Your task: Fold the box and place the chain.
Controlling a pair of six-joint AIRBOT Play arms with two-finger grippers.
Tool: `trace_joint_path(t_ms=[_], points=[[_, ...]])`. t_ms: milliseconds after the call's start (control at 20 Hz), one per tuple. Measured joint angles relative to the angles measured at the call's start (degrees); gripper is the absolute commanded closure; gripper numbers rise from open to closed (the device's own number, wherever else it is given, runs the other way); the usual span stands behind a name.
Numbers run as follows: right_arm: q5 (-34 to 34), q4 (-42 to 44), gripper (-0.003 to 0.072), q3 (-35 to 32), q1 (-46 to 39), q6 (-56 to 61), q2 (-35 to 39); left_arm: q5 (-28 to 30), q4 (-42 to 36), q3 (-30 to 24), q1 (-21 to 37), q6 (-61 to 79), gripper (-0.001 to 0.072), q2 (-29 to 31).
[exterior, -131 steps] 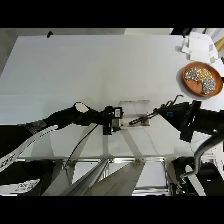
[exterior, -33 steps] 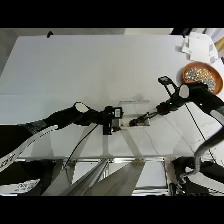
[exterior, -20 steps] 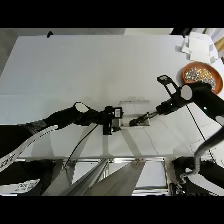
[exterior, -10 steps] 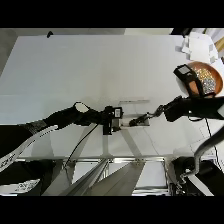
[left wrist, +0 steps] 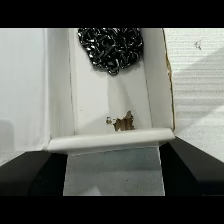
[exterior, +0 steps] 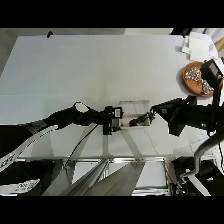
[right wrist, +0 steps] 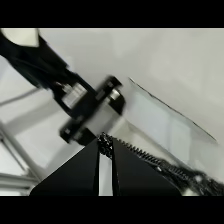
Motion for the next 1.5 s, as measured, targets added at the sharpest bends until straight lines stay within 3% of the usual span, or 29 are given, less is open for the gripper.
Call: trace_joint_path(t_ms=[350, 750, 850, 900, 1000, 1300, 1500], points=[[-2.2, 7.8, 0.0676, 0.0, 0.0, -5.8, -8.8, 0.0, 0.0, 0.0, 0.0, 0.0, 0.0641, 0.0], [0.6, 2.1, 0.0675, -0.9, 0.2, -8.5, -22.9, 0.0, 0.0, 0.0, 0.0, 0.0, 0.0641, 0.0], [0.7, 0.9, 0.064, -2.5, 1.0, -8.8, -24.2, 0.0, 0.0, 0.0, 0.0, 0.0, 0.0641, 0.0], [0.5, 0.6, 0.0562, -3.7, 1.8, -8.8, -24.6, 0.0, 0.0, 0.0, 0.0, 0.0, 0.0641, 0.0], [-1.3, -0.5, 0.0511, -6.1, 3.7, -9.0, -25.1, 0.0, 0.0, 0.0, 0.0, 0.0, 0.0641, 0.0], [-5.9, -4.3, 0.0511, -8.7, 6.2, -7.5, -25.2, 0.0, 0.0, 0.0, 0.0, 0.0, 0.0641, 0.0], [-4.4, -7.0, 0.0514, -6.1, 1.9, -7.1, -23.4, 0.0, 0.0, 0.0, 0.0, 0.0, 0.0641, 0.0]])
